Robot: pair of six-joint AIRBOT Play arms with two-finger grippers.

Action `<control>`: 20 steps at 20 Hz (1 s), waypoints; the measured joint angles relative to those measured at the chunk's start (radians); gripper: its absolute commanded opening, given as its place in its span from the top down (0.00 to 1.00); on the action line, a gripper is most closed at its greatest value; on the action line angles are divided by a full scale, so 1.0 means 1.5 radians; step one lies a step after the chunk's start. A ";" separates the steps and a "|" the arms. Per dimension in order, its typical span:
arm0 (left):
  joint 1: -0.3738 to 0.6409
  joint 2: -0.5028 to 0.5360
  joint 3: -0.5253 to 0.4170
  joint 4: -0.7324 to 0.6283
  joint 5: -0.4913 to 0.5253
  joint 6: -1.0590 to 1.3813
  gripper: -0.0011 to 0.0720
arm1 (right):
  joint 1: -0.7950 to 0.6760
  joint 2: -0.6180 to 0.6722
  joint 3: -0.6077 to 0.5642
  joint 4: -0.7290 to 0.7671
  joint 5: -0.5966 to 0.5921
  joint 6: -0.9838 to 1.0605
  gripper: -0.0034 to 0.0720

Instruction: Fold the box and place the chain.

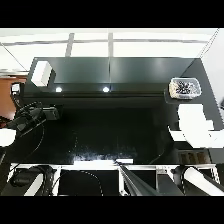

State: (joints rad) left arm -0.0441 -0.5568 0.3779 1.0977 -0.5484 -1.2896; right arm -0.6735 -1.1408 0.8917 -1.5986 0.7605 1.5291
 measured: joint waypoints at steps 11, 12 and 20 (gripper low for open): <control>-0.066 -0.005 0.000 -0.002 -0.005 0.007 0.01 | -0.195 -0.170 0.100 0.135 0.282 -0.290 0.08; -0.068 -0.006 0.000 -0.002 -0.005 0.007 0.01 | -0.197 -0.176 0.100 0.140 0.296 -0.313 0.18; -0.075 -0.011 0.000 -0.002 -0.003 0.007 0.02 | -0.201 -0.189 0.103 0.182 0.348 -0.417 0.89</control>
State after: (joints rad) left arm -0.1558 -0.5735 0.3779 1.0943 -0.5522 -1.2785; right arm -0.9756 -1.4239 1.0462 -1.3258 1.2827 0.9043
